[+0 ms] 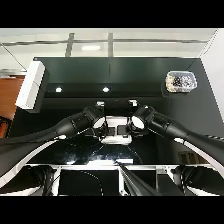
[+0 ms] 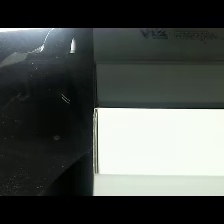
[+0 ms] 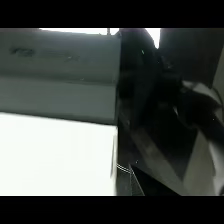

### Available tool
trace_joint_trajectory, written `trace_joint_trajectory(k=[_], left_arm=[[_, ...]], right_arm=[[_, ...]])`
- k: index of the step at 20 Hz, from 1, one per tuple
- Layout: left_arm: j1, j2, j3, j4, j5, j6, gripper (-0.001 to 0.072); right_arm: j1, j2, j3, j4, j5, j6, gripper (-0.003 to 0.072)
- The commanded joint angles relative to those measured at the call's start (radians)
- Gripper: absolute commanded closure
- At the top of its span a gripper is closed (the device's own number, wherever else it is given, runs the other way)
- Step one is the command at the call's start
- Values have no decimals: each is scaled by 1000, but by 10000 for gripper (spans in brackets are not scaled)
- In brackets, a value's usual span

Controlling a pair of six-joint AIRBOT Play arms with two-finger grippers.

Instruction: Fold the box and place the chain.

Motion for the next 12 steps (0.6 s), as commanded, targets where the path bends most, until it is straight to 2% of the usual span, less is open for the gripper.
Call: trace_joint_trajectory(k=[1,3,5,8,9,12], left_arm=[[0,0,1,0,-7,0,678],[0,0,1,0,-7,0,678],[0,0,1,0,-7,0,678],[0,0,1,0,-8,0,678],[0,0,1,0,-7,0,678],[0,0,1,0,-7,0,678]], right_arm=[[-4,78,35,-13,125,-133,289],[-4,174,44,-60,197,-169,289],[-17,291,44,-188,267,-174,289],[-109,390,43,-536,333,-194,290],[-178,391,43,-601,312,-230,290],[-446,352,43,-524,78,-338,290]])
